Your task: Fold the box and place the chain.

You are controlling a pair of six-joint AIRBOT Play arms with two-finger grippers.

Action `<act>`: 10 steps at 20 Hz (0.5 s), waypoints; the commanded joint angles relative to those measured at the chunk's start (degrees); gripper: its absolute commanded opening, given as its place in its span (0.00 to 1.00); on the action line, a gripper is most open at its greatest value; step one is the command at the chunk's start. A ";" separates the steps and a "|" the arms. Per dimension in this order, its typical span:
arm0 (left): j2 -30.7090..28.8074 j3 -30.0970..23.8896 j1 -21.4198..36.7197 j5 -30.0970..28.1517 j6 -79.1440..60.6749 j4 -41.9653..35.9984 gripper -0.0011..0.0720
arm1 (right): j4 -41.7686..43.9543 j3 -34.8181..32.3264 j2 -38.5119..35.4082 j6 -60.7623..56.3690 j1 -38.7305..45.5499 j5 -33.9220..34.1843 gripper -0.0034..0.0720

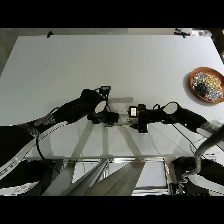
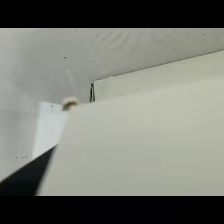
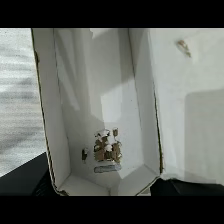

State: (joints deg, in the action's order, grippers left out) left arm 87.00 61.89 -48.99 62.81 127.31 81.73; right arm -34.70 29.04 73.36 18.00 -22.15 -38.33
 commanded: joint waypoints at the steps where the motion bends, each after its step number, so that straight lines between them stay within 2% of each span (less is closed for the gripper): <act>1: 0.79 0.20 -0.02 -2.08 0.26 -1.20 0.41 | 0.02 0.04 -0.02 0.00 0.02 0.02 0.59; 10: 2.36 0.20 -0.04 -4.11 11.72 -0.76 0.39 | 0.02 0.04 -0.02 0.00 0.02 0.02 0.59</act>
